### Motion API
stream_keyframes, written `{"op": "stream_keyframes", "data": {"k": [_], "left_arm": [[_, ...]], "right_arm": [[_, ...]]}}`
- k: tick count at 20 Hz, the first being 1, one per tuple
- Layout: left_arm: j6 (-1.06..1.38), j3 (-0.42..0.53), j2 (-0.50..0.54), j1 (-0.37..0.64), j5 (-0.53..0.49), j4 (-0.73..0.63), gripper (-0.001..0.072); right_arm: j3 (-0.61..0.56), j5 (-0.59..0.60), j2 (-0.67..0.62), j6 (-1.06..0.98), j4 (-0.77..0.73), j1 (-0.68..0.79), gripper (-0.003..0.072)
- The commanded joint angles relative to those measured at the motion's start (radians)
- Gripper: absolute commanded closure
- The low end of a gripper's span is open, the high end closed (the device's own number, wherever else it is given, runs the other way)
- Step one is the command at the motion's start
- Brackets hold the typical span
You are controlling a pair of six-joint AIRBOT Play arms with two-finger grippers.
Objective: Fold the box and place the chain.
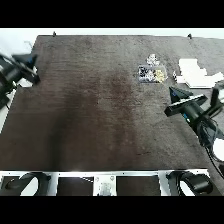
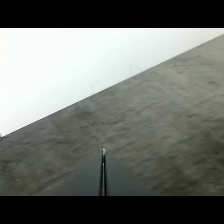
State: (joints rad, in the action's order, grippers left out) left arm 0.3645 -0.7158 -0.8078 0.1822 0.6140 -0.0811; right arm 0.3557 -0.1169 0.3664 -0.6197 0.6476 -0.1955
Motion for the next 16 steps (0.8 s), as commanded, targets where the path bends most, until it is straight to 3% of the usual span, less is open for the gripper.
{"op": "stream_keyframes", "data": {"k": [1,5,8,16], "left_arm": [[0.134,0.274,0.206,-0.077,-0.057,-0.144,0.0695],[0.132,0.435,0.325,-0.122,-0.131,-0.164,0.0696],[0.136,0.499,0.328,-0.125,-0.150,-0.166,0.0695],[0.130,0.521,0.328,-0.124,-0.152,-0.166,0.0689]], "right_arm": [[-0.089,0.005,-0.160,-0.001,0.023,0.012,0.0684],[-0.213,0.014,-0.301,0.000,0.026,0.012,0.0685],[-0.281,0.031,-0.344,0.000,0.026,0.012,0.0682],[-0.325,0.031,-0.344,-0.001,0.026,0.011,0.0682]]}}
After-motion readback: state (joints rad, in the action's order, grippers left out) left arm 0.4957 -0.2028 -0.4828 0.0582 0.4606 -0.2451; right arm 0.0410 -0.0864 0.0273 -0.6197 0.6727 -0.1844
